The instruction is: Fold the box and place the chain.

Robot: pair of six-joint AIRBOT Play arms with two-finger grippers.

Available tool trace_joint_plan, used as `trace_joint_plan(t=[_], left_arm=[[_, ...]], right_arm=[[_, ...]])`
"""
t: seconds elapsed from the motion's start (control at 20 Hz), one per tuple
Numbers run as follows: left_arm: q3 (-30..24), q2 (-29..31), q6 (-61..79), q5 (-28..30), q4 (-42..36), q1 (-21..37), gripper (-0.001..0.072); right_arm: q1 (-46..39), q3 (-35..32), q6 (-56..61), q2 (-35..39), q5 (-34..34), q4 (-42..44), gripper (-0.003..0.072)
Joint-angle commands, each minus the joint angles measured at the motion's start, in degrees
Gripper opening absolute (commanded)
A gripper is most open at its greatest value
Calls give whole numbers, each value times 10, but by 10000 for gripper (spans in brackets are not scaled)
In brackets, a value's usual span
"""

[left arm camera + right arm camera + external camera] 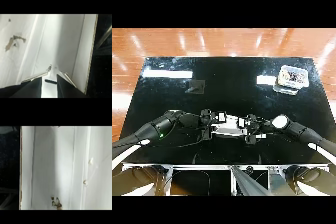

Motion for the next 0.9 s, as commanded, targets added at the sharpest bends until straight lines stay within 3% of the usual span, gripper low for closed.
trace_joint_plan(t=[0.0, 0.45, 0.55, 0.65, 0.75, 0.85], left_arm=[[0, -2, 0, -1, -2, 0, 289], [0, -21, 0, -16, -3, -17, 295], [0, -21, 0, -15, -3, -17, 377], [0, -21, 0, -15, -3, -17, 378], [0, -21, 0, -15, -3, -17, 475], [0, -21, -1, -15, -4, -17, 477]], right_arm=[[0, 0, 0, 0, 0, 0, 544], [0, 0, 0, 0, 0, 0, 544], [0, 0, 0, 0, 0, 0, 544], [0, 0, 0, 0, 0, 0, 544], [0, 0, 0, 0, 0, 0, 544], [0, 0, 0, 0, 0, 0, 544]])
